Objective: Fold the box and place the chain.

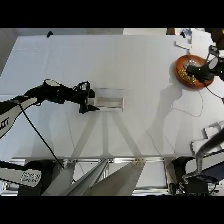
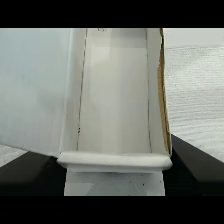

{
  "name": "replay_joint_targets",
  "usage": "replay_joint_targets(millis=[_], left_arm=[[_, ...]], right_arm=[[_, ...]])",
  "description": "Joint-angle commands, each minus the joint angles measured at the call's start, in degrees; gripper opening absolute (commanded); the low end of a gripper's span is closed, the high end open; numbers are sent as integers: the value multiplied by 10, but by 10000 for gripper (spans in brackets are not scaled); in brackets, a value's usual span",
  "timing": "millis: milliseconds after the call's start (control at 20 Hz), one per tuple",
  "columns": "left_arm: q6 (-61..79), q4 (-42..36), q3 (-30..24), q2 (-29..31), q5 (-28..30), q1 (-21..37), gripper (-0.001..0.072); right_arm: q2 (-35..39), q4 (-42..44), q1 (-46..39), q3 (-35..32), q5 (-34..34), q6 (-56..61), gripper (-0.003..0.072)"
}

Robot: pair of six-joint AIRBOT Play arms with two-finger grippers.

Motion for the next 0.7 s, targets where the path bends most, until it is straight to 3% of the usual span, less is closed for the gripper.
replay_joint_targets(millis=[0,100,250,650], left_arm=[[0,0,0,0,0,0,395],[0,0,0,0,0,0,395],[0,0,0,0,0,0,395],[0,0,0,0,0,0,395]], right_arm=[[-20,16,1,2,-7,0,363],[-21,16,0,2,3,0,305],[-21,18,0,2,35,0,39],[52,18,30,2,41,-43,14]])
